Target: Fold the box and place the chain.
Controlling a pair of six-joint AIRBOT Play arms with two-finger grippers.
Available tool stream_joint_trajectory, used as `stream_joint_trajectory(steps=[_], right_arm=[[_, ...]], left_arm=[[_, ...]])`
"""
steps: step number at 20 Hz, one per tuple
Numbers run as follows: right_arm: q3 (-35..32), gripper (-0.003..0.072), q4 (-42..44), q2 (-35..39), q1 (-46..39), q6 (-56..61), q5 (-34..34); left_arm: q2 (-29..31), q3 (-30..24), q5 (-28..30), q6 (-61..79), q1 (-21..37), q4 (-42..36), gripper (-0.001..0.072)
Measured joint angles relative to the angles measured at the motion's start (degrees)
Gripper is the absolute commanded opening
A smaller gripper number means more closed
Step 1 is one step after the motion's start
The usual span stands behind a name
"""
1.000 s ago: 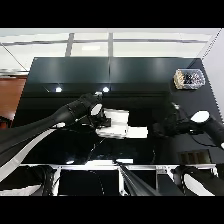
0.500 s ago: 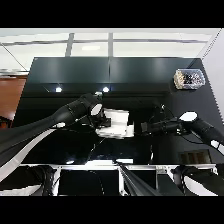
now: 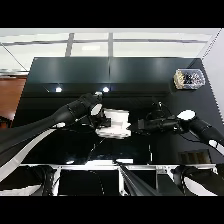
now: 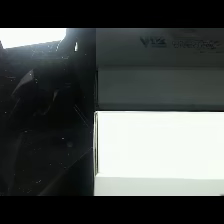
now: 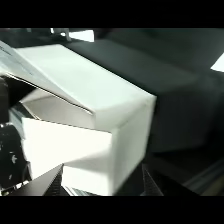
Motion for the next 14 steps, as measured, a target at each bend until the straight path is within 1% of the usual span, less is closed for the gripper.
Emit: stream_joint_trajectory(steps=[3,6,7,8,14], right_arm=[[2.19,0.0548,-0.96,0.0,3.45,3.5,-1.66],[4.11,0.0547,-4.5,0.0,7.32,8.74,-3.65],[4.66,0.0447,-6.05,0.0,8.41,10.78,-4.39],[5.2,0.0415,-7.91,0.0,9.49,12.94,-5.2],[7.8,0.0415,-15.3,0.0,13.44,21.88,-9.62]], left_arm=[[0.0,0.0,0.0,0.0,0.0,-0.02,0.0027],[0.0,0.0,-0.04,0.0,0.0,-0.02,0.0027],[0.0,0.0,-0.02,0.0,0.0,0.0,0.0027],[0.0,0.0,-0.04,0.0,0.0,0.0,0.0027],[0.0,0.0,-0.07,-0.02,0.0,0.02,0.0028]])
